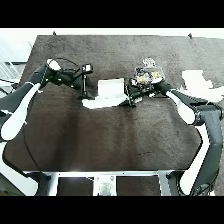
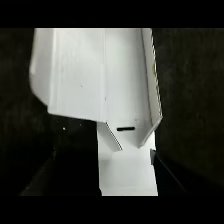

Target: Fold the box and place the chain.

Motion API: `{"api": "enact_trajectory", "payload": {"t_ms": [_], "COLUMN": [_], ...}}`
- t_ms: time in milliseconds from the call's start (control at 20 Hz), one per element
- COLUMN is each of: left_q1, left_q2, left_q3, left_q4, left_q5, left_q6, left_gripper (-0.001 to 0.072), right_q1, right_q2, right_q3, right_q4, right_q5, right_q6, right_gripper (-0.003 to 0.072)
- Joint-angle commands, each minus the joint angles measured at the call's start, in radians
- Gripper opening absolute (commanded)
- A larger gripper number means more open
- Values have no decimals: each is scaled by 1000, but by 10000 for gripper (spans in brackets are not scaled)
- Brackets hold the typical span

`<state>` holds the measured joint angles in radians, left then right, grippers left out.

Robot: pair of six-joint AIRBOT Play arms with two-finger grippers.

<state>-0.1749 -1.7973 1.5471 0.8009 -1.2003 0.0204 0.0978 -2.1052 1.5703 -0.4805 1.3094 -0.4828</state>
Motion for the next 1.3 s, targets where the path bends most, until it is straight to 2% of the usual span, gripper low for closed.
{"api": "enact_trajectory", "payload": {"t_ms": [0, 300, 650, 700, 750, 1150, 1200, 1250], "left_q1": [-23, -87, -116, -115, -115, -115, -116, -115], "left_q2": [5, 5, -1, -1, -1, -1, -1, -1], "left_q3": [-15, -101, -111, -111, -111, -111, -111, -111], "left_q4": [119, 112, 89, 88, 92, 100, 100, 98], "left_q5": [-26, 124, 180, 190, 190, 203, 216, 220], "left_q6": [-75, -85, -107, -124, -125, -124, -125, -125], "left_gripper": [698, 698, 691, 561, 496, 492, 411, 263], "right_q1": [0, 0, 0, 0, 0, 0, 0, 0], "right_q2": [0, 0, 0, 0, 0, 0, 0, 0], "right_q3": [0, 0, 0, 0, 0, 0, 0, 0], "right_q4": [1, 1, 1, 1, 1, 1, 1, 1], "right_q5": [0, 0, 0, 0, 0, 0, 0, 0], "right_q6": [0, 0, 0, 0, 0, 0, 0, 0], "right_gripper": [500, 500, 500, 500, 501, 500, 501, 500]}}
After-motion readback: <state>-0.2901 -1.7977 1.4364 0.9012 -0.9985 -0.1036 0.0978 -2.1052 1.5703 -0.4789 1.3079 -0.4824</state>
